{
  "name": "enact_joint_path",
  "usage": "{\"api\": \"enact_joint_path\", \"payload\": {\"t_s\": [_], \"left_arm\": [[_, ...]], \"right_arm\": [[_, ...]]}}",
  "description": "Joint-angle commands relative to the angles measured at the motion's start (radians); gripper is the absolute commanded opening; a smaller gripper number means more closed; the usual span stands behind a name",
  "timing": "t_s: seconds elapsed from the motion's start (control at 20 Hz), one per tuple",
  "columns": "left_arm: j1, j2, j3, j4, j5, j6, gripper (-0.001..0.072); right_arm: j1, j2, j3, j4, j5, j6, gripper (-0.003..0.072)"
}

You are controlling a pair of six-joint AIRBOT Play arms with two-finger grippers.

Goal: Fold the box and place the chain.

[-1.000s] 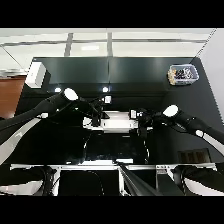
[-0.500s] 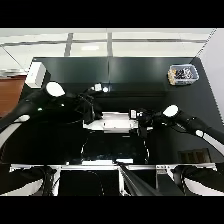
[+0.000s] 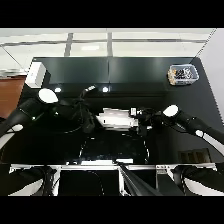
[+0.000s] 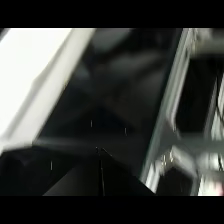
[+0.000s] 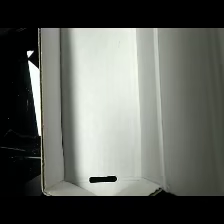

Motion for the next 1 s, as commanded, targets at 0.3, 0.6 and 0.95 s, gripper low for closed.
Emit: {"api": "enact_joint_path", "payload": {"t_s": [0.3,0.6,0.95], "left_arm": [[-0.048,-0.061,0.031,-0.139,0.506,0.098,0.0021],[-0.047,-0.272,0.183,0.126,0.394,-0.121,0.0022],[-0.027,-0.333,0.248,0.168,0.200,-0.146,0.0020]], "right_arm": [[0.010,-0.001,0.001,-0.029,0.027,-0.003,0.0300],[0.009,-0.001,0.001,-0.032,0.027,-0.002,0.0299],[0.010,-0.001,0.001,-0.032,0.027,-0.002,0.0300]]}}
